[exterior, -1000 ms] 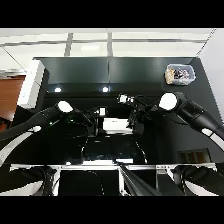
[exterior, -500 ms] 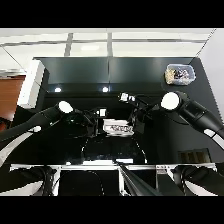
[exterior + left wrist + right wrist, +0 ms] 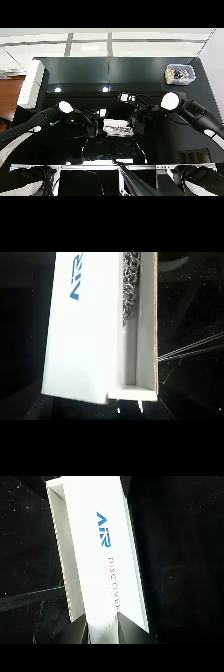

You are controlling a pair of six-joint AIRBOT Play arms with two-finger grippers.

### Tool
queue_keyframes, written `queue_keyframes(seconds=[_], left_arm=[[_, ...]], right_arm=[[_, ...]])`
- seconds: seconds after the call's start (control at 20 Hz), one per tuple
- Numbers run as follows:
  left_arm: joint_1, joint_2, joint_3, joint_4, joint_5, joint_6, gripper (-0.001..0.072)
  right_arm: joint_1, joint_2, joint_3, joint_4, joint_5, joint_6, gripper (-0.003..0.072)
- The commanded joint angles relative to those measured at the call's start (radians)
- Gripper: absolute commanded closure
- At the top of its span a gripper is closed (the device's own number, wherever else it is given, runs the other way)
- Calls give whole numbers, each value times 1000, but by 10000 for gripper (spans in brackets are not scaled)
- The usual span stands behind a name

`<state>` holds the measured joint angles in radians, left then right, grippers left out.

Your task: Fold the box and place the chain.

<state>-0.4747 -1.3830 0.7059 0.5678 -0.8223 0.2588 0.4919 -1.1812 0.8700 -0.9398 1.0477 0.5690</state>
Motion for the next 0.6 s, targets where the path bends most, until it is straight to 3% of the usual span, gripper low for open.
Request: queue_keyframes(seconds=[0.0, 0.05, 0.55], left_arm=[[1, 0, 0, 0, 3, -1, 250], [1, 0, 0, 0, 3, -1, 250], [1, 0, 0, 0, 4, -1, 250]], right_arm=[[1, 0, 0, -11, -2, 0, 459], [1, 0, 0, -13, 2, 0, 422], [1, 0, 0, -43, 40, 0, 422]])
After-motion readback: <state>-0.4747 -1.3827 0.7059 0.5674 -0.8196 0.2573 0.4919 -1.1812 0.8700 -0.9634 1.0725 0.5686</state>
